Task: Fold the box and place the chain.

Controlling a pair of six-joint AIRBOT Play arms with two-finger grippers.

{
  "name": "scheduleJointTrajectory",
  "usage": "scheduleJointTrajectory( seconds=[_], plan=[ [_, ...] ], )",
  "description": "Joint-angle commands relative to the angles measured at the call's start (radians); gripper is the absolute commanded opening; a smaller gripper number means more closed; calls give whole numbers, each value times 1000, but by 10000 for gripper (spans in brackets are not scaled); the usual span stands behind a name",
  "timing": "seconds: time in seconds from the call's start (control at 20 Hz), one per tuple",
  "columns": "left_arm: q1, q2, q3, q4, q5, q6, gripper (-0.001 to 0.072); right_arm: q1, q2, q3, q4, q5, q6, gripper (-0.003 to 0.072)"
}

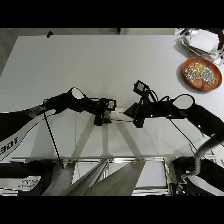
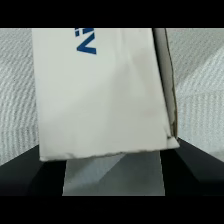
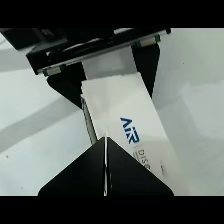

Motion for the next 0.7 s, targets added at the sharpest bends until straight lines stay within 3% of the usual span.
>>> scheduleJointTrajectory(
  seconds=[0.0,0.65],
  plan=[
    [0,1,1,0,0,0,276,-40,-26,-76,170,8,-164,10],
    [0,1,1,0,0,0,276,-39,-116,-92,187,40,-202,9]
  ],
)
